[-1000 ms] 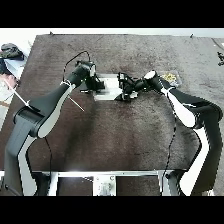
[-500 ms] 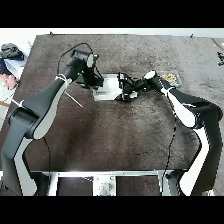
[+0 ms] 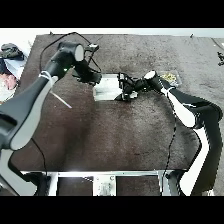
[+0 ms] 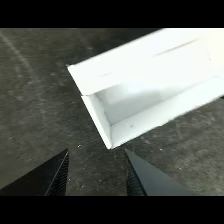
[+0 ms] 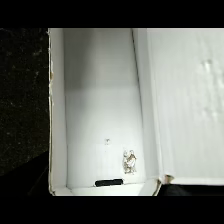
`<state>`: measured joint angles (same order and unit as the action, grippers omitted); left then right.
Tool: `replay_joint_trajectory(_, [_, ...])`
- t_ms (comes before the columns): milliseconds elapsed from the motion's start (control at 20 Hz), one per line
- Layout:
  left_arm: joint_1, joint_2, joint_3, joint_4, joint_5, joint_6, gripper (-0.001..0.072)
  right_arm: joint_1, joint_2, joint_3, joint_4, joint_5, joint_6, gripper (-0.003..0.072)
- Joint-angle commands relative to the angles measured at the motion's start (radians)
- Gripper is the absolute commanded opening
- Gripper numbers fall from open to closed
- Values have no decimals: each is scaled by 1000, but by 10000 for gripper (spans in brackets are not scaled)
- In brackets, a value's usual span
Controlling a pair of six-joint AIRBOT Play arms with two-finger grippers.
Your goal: Fold the box and place the chain.
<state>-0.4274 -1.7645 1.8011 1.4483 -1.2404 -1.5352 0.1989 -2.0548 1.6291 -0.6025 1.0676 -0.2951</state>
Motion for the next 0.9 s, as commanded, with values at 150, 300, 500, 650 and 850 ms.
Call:
replay_joint_trajectory(150, [138, 240, -497, -392, 401, 442, 376, 1, 0, 0, 0, 1, 0, 476])
replay_joint_trajectory(300, [188, 253, -561, -548, 357, 624, 375, 1, 0, 0, 0, 1, 0, 477])
replay_joint_trajectory(500, [192, 253, -556, -591, 458, 620, 375, 1, 0, 0, 0, 1, 0, 476])
replay_joint_trajectory(650, [203, 236, -555, -680, 486, 785, 375, 1, 0, 0, 0, 0, 0, 476])
replay_joint_trajectory(850, [335, 90, -451, -1018, 297, 1128, 376, 0, 0, 0, 0, 0, 0, 476])
